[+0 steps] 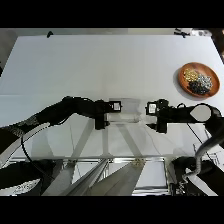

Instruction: Fold the box and place the chain.

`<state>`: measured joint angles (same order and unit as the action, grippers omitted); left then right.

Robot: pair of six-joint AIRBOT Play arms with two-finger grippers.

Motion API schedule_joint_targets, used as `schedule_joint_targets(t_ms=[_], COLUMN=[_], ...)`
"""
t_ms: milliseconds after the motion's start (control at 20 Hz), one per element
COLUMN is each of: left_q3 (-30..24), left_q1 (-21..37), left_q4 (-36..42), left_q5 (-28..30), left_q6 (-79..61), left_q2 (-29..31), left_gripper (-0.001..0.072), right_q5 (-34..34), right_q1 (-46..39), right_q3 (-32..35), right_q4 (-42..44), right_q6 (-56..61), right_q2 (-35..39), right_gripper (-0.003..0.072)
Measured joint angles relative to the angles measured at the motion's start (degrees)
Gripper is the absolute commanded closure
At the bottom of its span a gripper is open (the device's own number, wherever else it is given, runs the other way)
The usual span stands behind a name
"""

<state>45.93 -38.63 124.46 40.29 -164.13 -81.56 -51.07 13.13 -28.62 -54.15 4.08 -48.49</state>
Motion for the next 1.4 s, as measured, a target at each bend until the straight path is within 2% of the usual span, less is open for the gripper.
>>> schedule_joint_targets(t_ms=[250, 600, 650, 800, 850, 900, 1050, 1100, 1200, 1400], left_q3=[0.0, 0.0, 0.0, 0.0, 0.0, 0.0, 0.0, 0.0, 0.0, 0.0], left_q1=[0.0, 0.0, 0.0, 0.0, 0.0, 0.0, 0.0, 0.0, 0.0, 0.0], left_q4=[-0.2, -0.4, -0.4, -0.4, -0.4, -0.4, -0.4, -0.4, -0.5, -0.5], left_q5=[-0.2, -0.2, -0.1, 0.1, 0.1, 0.1, 0.2, 0.2, 0.2, 0.2], left_q6=[0.2, 0.3, 0.7, 1.6, 1.8, 2.0, 2.3, 2.3, 2.4, 2.5], left_q2=[-0.6, -0.8, -0.8, -0.8, -0.9, -0.9, -0.9, -0.9, -0.9, -0.9], left_gripper=[0.0314, 0.0314, 0.0314, 0.0314, 0.0314, 0.0314, 0.0314, 0.0314, 0.0314, 0.0314], right_q5=[2.3, 3.3, 3.3, 3.2, 3.0, 2.9, 2.7, 2.6, 2.6, 3.1], right_q1=[0.0, 0.0, 0.0, 0.0, 0.0, 0.0, 0.0, 0.0, 0.0, 0.0], right_q3=[0.0, 0.0, 0.0, 0.0, 0.0, 0.0, 0.0, 0.0, 0.0, 0.0], right_q4=[10.6, 16.0, 16.7, 18.9, 19.8, 20.8, 23.4, 24.3, 25.7, 28.3], right_q6=[-3.3, -4.4, -4.4, -4.5, -4.6, -4.9, -7.6, -8.7, -10.2, -14.3], right_q2=[0.8, 0.2, -0.2, -1.5, -1.9, -2.3, -2.8, -3.0, -3.1, -4.5], right_gripper=[-0.0002, 0.0030, 0.0056, 0.0224, 0.0328, 0.0401, 0.0429, 0.0475, 0.0666, 0.0667])
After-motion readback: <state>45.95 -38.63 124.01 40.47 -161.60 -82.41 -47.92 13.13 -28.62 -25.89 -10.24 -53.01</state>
